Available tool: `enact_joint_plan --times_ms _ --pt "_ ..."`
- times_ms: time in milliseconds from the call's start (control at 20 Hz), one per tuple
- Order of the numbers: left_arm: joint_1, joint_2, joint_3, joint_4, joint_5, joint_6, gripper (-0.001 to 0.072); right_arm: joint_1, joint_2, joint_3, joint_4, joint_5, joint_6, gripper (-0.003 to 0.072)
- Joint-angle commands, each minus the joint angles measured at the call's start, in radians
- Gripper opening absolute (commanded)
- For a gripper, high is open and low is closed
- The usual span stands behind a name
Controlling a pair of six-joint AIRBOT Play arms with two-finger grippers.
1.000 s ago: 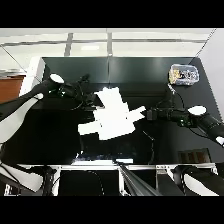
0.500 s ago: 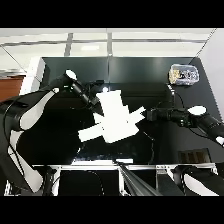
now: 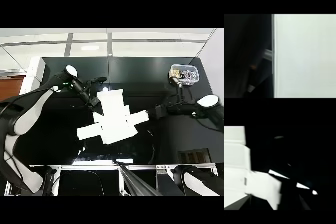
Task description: Fold the box and place the chain.
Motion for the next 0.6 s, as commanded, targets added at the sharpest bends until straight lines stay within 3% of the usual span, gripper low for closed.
enact_joint_plan --times_ms 0,150,250,400,550 --pt "-0.051 0.209 -0.176 0.031 0.241 0.140 0.0019 -0.084 0.004 0.102 -0.357 0.173 0.090 0.0679" --pt "-0.082 0.423 -0.435 0.017 0.539 0.399 0.0023 -0.092 0.003 0.102 -0.451 0.119 0.088 0.0679" --pt "-0.084 0.489 -0.553 0.016 0.645 0.534 0.0023 -0.090 0.003 0.102 -0.434 0.076 0.089 0.0679" --pt "-0.114 0.476 -0.582 0.021 0.657 0.782 0.0022 -0.083 0.001 0.101 -0.304 0.054 0.068 0.0679" --pt "-0.169 0.459 -0.565 0.025 0.755 0.900 0.0024 -0.050 0.001 0.093 -0.288 0.048 0.028 0.0680"
